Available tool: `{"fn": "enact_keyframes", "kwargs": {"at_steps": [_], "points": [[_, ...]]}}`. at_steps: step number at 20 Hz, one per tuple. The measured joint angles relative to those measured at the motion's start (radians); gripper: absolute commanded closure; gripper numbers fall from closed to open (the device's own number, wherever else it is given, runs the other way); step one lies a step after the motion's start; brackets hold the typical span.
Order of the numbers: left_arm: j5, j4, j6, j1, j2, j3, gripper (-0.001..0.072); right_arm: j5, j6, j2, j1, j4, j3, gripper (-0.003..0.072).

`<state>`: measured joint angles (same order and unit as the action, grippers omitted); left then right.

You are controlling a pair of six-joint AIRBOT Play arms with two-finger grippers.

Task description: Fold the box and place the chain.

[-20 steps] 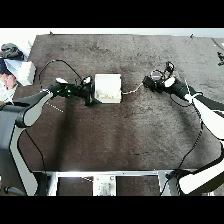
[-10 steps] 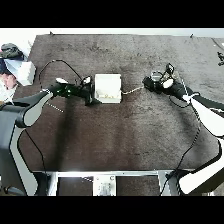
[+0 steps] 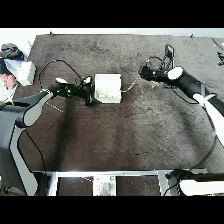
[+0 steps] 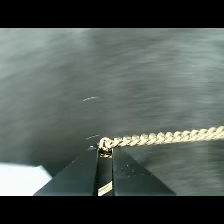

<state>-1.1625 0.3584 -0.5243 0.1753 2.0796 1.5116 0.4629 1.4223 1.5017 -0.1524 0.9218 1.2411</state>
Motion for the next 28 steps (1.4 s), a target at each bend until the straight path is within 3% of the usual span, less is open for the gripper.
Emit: {"fn": "enact_keyframes", "kwargs": {"at_steps": [5,10,15,22,23,24,25,28], "points": [[0.0,0.0,0.0,0.0,0.0,0.0,0.0293,0.086,-0.061,-0.21,-0.119,-0.002,0.0,0.0674],[0.0,0.0,0.0,0.0,0.0,0.0,0.0293,0.03,-0.074,-0.29,-0.277,-0.006,0.0,0.0674],[0.0,0.0,0.0,0.0,0.0,0.0,0.0293,-0.052,-0.077,-0.24,-0.385,-0.011,0.0,0.0674],[0.0,0.0,0.0,0.0,0.0,0.0,0.0293,-0.063,-0.062,-0.072,-0.413,-0.01,0.0,0.0673],[0.0,0.0,0.0,0.0,0.0,0.0,0.0293,-0.063,-0.062,-0.052,-0.414,-0.01,0.0,0.0641],[0.0,0.0,0.0,0.0,0.0,0.0,0.0293,-0.061,-0.06,-0.033,-0.409,-0.01,-0.001,0.0403],[0.0,0.0,0.0,0.0,0.0,0.0,0.0293,-0.06,-0.059,-0.019,-0.401,-0.01,-0.001,0.0286],[0.0,0.0,0.0,0.0,0.0,0.0,0.0293,-0.026,-0.059,0.0,-0.352,0.013,-0.003,0.0285]]}}
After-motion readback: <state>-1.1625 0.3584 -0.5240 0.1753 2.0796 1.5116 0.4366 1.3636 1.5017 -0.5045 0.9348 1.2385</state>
